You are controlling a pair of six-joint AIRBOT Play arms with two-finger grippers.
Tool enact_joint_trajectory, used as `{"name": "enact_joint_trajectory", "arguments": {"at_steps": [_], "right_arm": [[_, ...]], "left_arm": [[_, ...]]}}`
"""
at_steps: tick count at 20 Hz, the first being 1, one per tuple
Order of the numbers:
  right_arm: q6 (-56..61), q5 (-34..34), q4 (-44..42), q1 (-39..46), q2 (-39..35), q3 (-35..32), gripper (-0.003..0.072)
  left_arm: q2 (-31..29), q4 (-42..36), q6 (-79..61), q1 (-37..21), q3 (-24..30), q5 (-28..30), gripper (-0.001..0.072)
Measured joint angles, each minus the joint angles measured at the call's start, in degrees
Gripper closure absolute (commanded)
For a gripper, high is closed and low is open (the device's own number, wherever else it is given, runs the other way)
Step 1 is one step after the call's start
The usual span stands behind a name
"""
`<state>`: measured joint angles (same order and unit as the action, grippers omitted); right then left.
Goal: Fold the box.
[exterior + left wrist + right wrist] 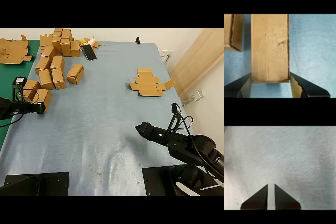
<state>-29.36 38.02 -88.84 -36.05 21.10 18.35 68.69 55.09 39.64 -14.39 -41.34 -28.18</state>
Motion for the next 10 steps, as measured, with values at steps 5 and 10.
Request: {"name": "enact_joint_trajectory", "arguments": {"at_steps": [5, 10], "right_arm": [[0.0, 0.0, 0.1, 0.0, 0.0, 0.0, 0.0510], [-1.2, 0.0, 0.2, 0.0, 0.1, 0.0, 0.0590]], "left_arm": [[-6.3, 11.2, 8.7, 0.0, -1.4, -3.7, 0.0016], [-13.8, 12.4, 11.9, 0.3, -3.5, -10.1, 0.0096]]}}
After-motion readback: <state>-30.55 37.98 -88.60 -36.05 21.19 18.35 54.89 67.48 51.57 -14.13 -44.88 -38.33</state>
